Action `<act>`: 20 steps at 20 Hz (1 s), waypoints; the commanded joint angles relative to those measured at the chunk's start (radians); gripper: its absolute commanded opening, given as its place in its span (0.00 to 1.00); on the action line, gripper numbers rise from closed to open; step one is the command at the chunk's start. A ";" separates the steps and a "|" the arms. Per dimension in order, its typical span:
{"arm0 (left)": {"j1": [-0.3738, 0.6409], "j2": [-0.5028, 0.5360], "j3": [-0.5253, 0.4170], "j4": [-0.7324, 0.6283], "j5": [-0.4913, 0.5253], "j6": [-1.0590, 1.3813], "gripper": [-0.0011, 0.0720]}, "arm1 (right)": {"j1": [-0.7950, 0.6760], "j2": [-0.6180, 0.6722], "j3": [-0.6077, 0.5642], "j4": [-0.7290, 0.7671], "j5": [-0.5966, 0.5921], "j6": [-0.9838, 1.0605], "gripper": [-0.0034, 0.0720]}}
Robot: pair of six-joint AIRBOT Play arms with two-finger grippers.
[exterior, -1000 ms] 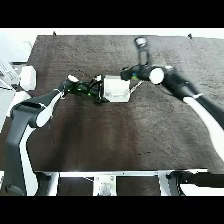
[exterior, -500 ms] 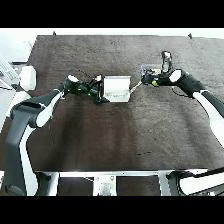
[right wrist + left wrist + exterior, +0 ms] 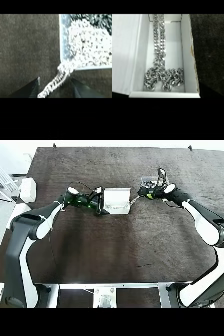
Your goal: Fold the box and place the chain.
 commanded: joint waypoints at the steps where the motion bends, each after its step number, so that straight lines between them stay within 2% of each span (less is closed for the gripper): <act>1: -0.001 0.001 0.000 0.000 0.000 0.000 0.65 | 0.004 -0.027 0.026 0.056 -0.024 -0.047 0.56; 4: -0.001 0.001 0.000 0.000 0.000 0.000 0.65 | 0.023 -0.027 0.027 0.099 -0.089 -0.127 0.22; 5: -0.001 0.001 0.000 0.000 0.000 0.000 0.65 | 0.030 -0.023 0.027 0.098 -0.092 -0.158 0.06; 8: -0.001 0.001 0.000 0.000 0.000 0.000 0.65 | 0.032 0.039 0.026 0.093 -0.087 -0.164 0.05; 14: -0.001 0.001 0.000 0.000 0.000 0.000 0.65 | 0.067 0.347 -0.030 0.056 -0.064 -0.113 0.05; 20: -0.001 0.001 0.000 0.000 0.000 0.000 0.65 | 0.222 0.609 -0.031 -0.317 -0.057 0.129 0.05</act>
